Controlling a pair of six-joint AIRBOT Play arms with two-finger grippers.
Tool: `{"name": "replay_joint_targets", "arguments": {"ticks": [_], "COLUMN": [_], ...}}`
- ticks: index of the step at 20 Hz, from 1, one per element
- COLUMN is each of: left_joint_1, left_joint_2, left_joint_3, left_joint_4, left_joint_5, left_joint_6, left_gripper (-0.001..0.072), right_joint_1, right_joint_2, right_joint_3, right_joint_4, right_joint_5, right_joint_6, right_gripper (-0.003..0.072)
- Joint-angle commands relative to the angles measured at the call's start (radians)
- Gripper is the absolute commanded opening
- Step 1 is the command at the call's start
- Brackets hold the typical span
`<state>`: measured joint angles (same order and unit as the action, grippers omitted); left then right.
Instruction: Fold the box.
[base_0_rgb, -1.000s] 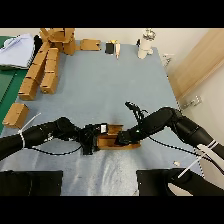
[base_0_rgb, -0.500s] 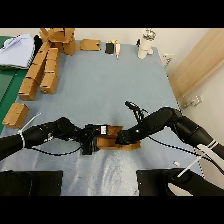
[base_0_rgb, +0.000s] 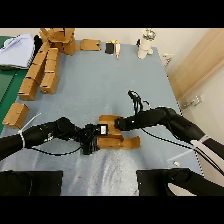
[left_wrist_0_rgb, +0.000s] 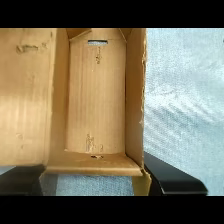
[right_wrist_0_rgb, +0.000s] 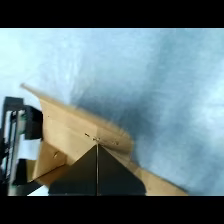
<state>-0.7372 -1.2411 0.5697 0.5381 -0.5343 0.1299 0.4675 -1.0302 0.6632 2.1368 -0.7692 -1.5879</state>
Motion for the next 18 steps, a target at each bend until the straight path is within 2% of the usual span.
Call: {"name": "replay_joint_targets", "arguments": {"ticks": [1, 4, 13, 15, 18], "left_joint_1": [0.001, 0.001, 0.001, 0.001, 0.001], "left_joint_2": [0.001, 0.001, 0.001, 0.001, 0.001], "left_joint_3": [0.001, 0.001, 0.001, 0.001, 0.001], "left_joint_4": [0.000, 0.001, 0.000, 0.001, 0.001], "left_joint_5": [0.001, 0.001, 0.001, 0.001, 0.001], "left_joint_6": [0.001, 0.001, 0.001, 0.001, 0.001], "left_gripper": [0.0609, 0.0609, 0.0610, 0.0609, 0.0609], "right_joint_1": [0.003, 0.027, 0.064, 0.060, 0.043], "right_joint_2": [-0.094, -0.134, -0.134, -0.113, -0.006], "right_joint_3": [0.000, 0.000, 0.000, 0.019, 0.112], "right_joint_4": [-0.019, -0.017, -0.027, -0.075, -0.222], "right_joint_5": [0.056, 0.059, 0.064, 0.052, -0.058], "right_joint_6": [-0.032, -0.066, -0.085, -0.096, -0.047], "right_gripper": [0.0003, 0.0003, 0.0002, 0.0002, 0.0002]}}
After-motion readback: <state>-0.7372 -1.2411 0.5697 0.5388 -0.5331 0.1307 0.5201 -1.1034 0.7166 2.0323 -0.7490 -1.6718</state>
